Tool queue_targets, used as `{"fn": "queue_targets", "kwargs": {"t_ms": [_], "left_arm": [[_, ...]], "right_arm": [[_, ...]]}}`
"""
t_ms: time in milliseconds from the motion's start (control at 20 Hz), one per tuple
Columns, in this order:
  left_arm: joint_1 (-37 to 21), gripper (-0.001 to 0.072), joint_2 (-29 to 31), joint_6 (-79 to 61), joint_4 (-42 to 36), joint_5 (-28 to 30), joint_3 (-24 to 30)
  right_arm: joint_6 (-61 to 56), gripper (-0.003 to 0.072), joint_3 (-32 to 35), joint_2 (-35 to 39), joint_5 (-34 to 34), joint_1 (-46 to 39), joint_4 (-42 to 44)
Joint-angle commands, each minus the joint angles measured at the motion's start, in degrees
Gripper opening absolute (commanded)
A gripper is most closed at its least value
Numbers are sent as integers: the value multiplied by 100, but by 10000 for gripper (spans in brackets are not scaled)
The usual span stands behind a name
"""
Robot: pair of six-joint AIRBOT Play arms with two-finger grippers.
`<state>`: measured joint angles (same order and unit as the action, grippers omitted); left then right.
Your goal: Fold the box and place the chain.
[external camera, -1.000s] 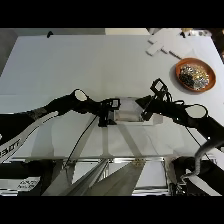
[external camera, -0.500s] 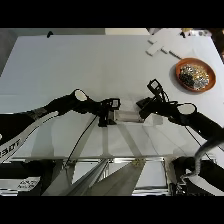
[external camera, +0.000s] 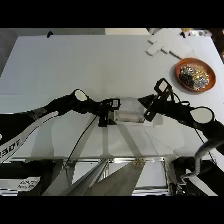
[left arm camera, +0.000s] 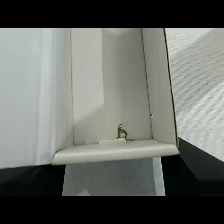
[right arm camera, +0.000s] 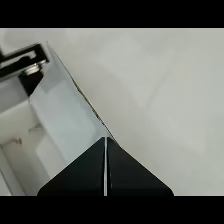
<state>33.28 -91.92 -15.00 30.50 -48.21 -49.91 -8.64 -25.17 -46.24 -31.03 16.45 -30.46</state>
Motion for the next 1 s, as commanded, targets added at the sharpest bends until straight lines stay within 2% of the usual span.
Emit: {"fn": "queue_targets", "kwargs": {"t_ms": [0,150,200,250,300,550,750,950], "left_arm": [[2,8,-2,0,0,-4,2],[2,8,-2,0,0,-4,2],[2,8,-2,0,0,-7,2],[2,8,-2,0,0,-7,2],[2,8,-2,0,0,-4,2],[2,9,-2,0,0,-7,2],[2,9,-2,0,0,-4,2],[2,9,-2,0,0,-7,2]], "right_arm": [[-411,10,-4,494,-721,2,-2284],[-999,16,-2,426,-1729,2,-4151],[-999,83,0,382,-1932,2,-4481],[-999,211,0,319,-1967,2,-4671],[-951,241,0,251,-1897,2,-4732],[-330,241,0,-431,-1534,4,-4551],[407,237,0,-1064,-918,4,-3539],[1113,219,0,-1154,-691,4,-2898]]}}
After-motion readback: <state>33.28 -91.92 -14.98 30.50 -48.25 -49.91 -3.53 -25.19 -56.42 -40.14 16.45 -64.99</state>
